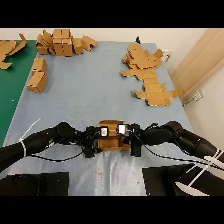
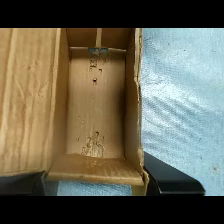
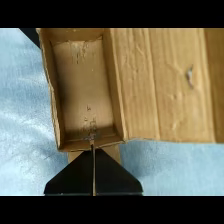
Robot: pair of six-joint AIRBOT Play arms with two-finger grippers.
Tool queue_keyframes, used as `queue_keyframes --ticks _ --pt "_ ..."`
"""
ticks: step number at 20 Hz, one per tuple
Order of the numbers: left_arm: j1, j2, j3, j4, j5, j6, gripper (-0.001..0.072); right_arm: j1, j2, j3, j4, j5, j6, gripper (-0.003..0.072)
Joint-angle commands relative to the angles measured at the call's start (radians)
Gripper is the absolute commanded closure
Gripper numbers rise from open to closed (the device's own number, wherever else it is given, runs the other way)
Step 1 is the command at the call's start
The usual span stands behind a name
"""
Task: Fold the box.
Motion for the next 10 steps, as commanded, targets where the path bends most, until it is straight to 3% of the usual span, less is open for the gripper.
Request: queue_keyframes --ticks 1,8,9,10 --pt "0.000 0.000 0.000 0.000 0.000 0.000 0.0347 0.001 -0.011 0.000 0.047 0.037 -0.023 0.0673" --pt "0.000 0.000 0.000 0.000 0.000 0.000 0.0348 0.044 -0.065 -0.001 0.136 0.080 -0.068 0.0671" --pt "0.000 0.000 0.000 0.000 0.000 0.000 0.0347 0.061 -0.077 -0.001 0.135 0.093 -0.068 0.0661" --pt "0.000 0.000 0.000 0.000 0.000 0.000 0.0347 0.077 -0.086 0.000 0.136 0.111 -0.068 0.0582"
